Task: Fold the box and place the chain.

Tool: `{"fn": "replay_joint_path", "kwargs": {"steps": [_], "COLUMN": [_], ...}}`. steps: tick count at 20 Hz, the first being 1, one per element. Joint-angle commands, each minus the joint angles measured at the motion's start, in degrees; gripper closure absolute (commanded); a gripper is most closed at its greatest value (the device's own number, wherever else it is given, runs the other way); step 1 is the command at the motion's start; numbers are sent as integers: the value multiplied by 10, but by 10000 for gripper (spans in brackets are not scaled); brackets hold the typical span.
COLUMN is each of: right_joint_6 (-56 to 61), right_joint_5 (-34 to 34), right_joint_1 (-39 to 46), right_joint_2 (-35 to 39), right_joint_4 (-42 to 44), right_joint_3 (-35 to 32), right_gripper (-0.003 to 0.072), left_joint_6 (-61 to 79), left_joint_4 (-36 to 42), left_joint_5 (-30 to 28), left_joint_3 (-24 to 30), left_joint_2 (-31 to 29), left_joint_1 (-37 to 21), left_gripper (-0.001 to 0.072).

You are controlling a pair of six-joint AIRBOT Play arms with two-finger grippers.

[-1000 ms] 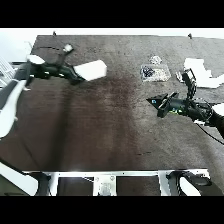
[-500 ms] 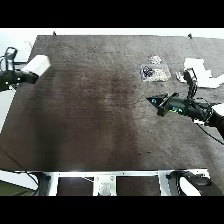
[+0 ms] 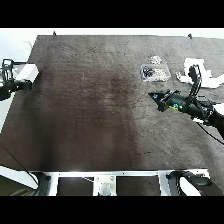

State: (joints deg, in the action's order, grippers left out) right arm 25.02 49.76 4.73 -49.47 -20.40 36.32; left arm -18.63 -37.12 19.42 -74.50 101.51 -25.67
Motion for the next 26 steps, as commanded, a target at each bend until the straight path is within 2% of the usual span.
{"fn": "replay_joint_path", "kwargs": {"steps": [1, 2, 10, 12, 14, 15, 20, 22, 24, 26], "right_joint_6": [1, 1, 1, 1, 1, 1, 0, 0, 1, 1], "right_joint_5": [-3, -3, -5, -5, -5, -5, -5, -5, -5, -5], "right_joint_1": [0, 0, 0, 0, 0, 0, 0, 0, 0, 0], "right_joint_2": [-2, -3, -9, -9, -9, -9, -9, -9, -9, -9], "right_joint_4": [5, 6, 35, 44, 54, 57, 60, 60, 60, 61], "right_joint_3": [0, -1, -5, -5, -5, -5, -5, -5, -5, -5], "right_gripper": [676, 675, 675, 675, 675, 675, 674, 668, 460, 432], "left_joint_6": [32, 41, 34, 23, 9, 9, 4, -14, -73, -129], "left_joint_4": [16, 16, 33, 33, 32, 32, 24, -10, -80, -139], "left_joint_5": [27, 42, 36, 32, 32, 33, 60, 78, 89, 98], "left_joint_3": [-30, -40, -43, -43, -43, -43, -43, -43, -43, -43], "left_joint_2": [24, 29, 35, 35, 35, 35, 35, 33, 29, 21], "left_joint_1": [-1, -1, -1, -1, -1, -1, -1, -1, -4, -16], "left_gripper": [692, 693, 683, 95, 66, -11, -11, -11, -11, -11]}}
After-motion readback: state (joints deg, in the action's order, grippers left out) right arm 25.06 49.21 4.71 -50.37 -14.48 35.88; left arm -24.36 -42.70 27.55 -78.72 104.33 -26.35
